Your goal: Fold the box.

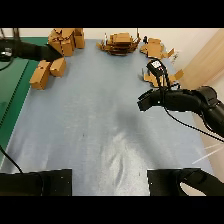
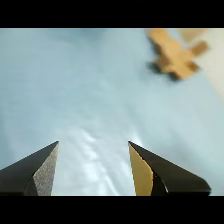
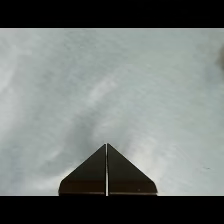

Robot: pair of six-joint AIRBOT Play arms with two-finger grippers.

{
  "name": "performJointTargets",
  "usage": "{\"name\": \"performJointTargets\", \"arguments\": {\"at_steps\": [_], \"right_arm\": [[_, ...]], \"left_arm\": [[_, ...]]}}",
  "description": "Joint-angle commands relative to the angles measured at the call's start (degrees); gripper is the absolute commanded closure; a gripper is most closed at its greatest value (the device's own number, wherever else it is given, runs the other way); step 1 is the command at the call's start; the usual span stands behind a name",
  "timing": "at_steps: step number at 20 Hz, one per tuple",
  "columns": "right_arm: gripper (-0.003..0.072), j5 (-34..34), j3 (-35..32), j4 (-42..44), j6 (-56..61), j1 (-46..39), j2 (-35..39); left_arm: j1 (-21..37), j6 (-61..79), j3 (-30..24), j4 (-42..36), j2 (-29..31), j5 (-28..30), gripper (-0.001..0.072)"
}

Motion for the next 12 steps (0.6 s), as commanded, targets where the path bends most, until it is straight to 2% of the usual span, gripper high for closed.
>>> {"name": "performJointTargets", "arguments": {"at_steps": [1,4,6,8,12], "right_arm": [[0.068,0.66,0.02,13.79,-4.52,0.07,-1.64],[0.068,-1.11,0.13,20.28,-6.97,0.07,-3.15],[0.068,-2.64,0.13,21.24,-7.37,0.07,-3.34],[0.0679,-2.91,0.13,21.35,-7.32,0.07,-3.15],[0.0679,-3.37,0.13,21.03,-7.32,0.07,-3.13]], "left_arm": [[-9.07,-4.96,0.07,3.06,3.32,-8.63,0.0036],[-19.89,-9.6,0.07,14.19,6.84,-8.04,0.0036],[-25.4,-12.04,0.07,17.81,8.66,-5.09,0.0035],[-28.33,-12.17,0.07,18.21,9.33,-2.69,0.0035],[-30.29,-12.15,0.07,18.05,9.29,-3.41,0.0035]]}}
